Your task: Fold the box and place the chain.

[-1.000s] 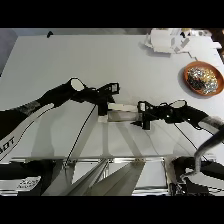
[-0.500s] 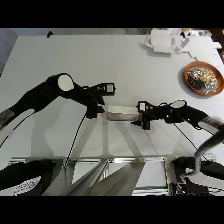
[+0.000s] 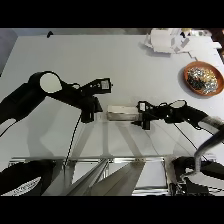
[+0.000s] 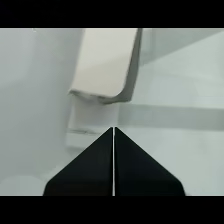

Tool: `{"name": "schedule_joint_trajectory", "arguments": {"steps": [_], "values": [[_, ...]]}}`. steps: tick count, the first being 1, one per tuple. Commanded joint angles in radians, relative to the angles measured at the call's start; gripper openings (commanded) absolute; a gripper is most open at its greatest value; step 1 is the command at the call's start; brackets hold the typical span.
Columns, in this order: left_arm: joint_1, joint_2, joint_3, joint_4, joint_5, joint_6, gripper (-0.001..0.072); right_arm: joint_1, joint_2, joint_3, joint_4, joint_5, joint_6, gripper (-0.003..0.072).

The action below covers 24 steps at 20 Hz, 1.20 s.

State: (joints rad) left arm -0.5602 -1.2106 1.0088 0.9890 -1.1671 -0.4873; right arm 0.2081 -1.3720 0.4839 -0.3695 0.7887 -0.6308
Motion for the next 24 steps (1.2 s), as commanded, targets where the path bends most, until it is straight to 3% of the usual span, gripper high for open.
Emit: {"name": "schedule_joint_trajectory", "arguments": {"steps": [1,3,5,9,11,18,21,24], "values": [[-0.061,-0.056,0.000,-0.064,-0.007,-0.006,0.0006,0.000,0.001,0.001,0.000,0.001,0.000,0.0363],[-0.106,-0.113,0.000,-0.060,0.068,-0.008,0.0002,0.000,0.001,0.001,0.000,0.002,0.000,0.0363],[-0.130,-0.161,0.000,-0.089,0.212,-0.011,0.0002,0.000,0.001,0.001,0.000,0.001,0.000,0.0363],[-0.125,-0.196,0.000,-0.265,0.559,-0.015,0.0002,0.000,0.001,0.001,0.000,0.001,0.000,0.0363],[-0.117,-0.215,-0.001,-0.356,0.677,-0.019,0.0003,0.000,0.001,0.001,0.000,0.002,0.000,0.0363],[-0.113,-0.328,-0.001,-0.386,0.666,-0.085,0.0002,0.000,0.001,0.001,0.000,0.002,0.000,0.0363],[-0.112,-0.300,-0.001,-0.385,0.653,-0.090,0.0002,0.000,0.001,0.001,0.000,0.002,0.000,0.0363],[-0.111,-0.206,-0.001,-0.254,0.620,-0.092,0.0002,0.000,0.001,0.001,0.000,0.002,0.000,0.0363]]}}
